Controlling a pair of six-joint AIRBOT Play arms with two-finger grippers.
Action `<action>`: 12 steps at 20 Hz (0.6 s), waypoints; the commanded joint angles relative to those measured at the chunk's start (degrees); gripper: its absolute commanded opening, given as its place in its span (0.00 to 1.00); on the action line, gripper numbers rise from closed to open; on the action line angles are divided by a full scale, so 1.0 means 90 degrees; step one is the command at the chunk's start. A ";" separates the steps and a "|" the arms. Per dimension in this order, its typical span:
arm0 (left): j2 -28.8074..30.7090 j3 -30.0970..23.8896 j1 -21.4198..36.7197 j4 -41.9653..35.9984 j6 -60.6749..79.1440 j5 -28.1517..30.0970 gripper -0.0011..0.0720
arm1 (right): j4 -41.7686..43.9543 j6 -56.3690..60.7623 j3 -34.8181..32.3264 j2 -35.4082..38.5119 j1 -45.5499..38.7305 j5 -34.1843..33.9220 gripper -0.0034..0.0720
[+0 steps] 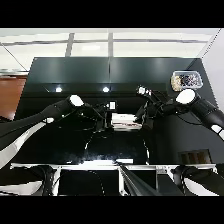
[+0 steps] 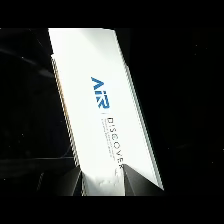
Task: Fold the box and place the chain.
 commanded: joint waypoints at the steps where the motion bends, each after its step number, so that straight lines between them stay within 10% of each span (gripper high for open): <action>1: -0.0002 0.0002 -0.0002 0.0002 -0.0012 0.0002 0.55 | -0.0044 0.0027 -0.0005 -0.0002 0.0002 0.0022 0.43; 12: -0.0002 0.0002 -0.0002 0.0000 -0.0012 0.0000 0.55 | -0.0248 0.0219 -0.0002 0.0000 0.0002 0.0044 0.46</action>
